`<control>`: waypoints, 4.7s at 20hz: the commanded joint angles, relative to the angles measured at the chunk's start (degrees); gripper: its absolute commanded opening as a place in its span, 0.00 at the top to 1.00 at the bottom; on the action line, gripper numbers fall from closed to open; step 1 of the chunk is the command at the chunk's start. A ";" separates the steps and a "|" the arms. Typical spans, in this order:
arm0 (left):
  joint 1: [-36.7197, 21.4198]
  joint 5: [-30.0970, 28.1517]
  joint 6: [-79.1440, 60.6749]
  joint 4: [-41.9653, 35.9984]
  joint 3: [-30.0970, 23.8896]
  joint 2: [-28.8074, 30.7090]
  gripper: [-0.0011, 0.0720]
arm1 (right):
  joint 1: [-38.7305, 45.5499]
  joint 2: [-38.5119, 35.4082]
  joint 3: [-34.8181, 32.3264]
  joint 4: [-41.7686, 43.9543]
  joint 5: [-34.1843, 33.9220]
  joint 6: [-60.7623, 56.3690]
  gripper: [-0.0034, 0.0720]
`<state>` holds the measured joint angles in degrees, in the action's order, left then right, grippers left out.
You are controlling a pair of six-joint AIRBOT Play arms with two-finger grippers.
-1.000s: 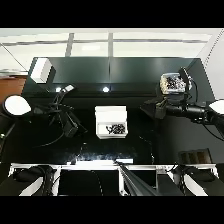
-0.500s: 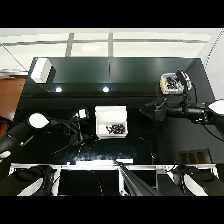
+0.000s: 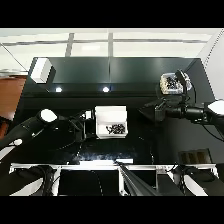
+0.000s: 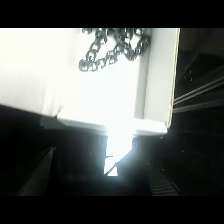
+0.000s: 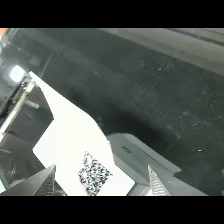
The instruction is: Fold the box and place the chain.
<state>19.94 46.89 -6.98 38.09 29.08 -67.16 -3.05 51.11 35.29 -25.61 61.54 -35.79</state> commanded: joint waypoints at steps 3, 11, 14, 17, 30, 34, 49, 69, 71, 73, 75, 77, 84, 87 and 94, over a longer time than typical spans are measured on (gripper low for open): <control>-0.07 4.46 -8.90 -7.39 1.03 -3.87 0.03 | -2.10 0.00 0.00 -0.04 -0.11 -0.04 0.01; -0.33 2.58 -9.38 -11.08 1.20 -3.91 0.02 | -2.78 0.00 0.00 -1.70 -0.28 -0.04 0.02; -0.33 1.29 -9.40 -11.08 1.29 -3.96 0.02 | -2.78 0.00 0.00 -1.70 -0.31 -0.04 0.01; -0.33 -1.31 -9.60 -11.15 1.44 -3.93 0.02 | -2.78 0.00 0.00 -1.70 -0.31 -0.04 0.02; 3.45 1.88 -15.32 -11.17 1.42 -3.93 0.03 | -2.78 0.00 0.00 -1.73 -0.72 -0.04 0.01; 3.48 6.60 -15.28 -11.10 1.40 -3.93 0.03 | -2.78 0.00 0.00 -1.73 -0.72 -0.04 0.02; 4.90 3.13 -10.54 -9.33 4.83 -4.79 0.03 | -2.78 0.00 0.00 -1.73 -0.72 -0.04 0.02; 5.53 1.03 -9.35 -11.32 6.19 -8.20 0.03 | -2.78 0.00 0.00 -1.73 -0.72 -0.04 0.01; 5.88 1.60 -9.38 -11.28 6.19 -8.20 0.03 | -2.78 0.00 0.00 -1.73 -0.72 -0.04 0.02; 6.71 1.64 -9.42 -9.99 6.19 -8.24 0.03 | -2.78 0.00 0.00 -1.73 -0.72 -0.04 0.02; 7.91 1.57 -9.46 -8.46 6.19 -8.24 0.03 | -2.78 0.00 0.00 -1.73 -0.72 -0.04 0.02; 8.15 1.31 -9.42 -8.15 6.19 -8.24 0.03 | -2.78 0.00 0.00 -1.73 -0.72 -0.04 0.01; 8.37 0.63 -9.05 -8.13 6.19 -8.24 0.05 | -2.78 0.00 0.00 -1.73 -0.72 -0.04 0.02; 8.39 0.63 -9.05 -8.09 6.19 -8.24 0.35 | -2.78 0.00 0.00 -1.73 -0.72 -0.04 0.02; 8.39 0.63 -9.05 -8.11 6.19 -8.24 0.39 | -2.78 0.07 1.53 -4.46 -10.49 -5.22 0.02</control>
<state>28.32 47.55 -16.10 29.93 35.22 -75.35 -5.80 51.13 35.86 -27.92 57.12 -37.60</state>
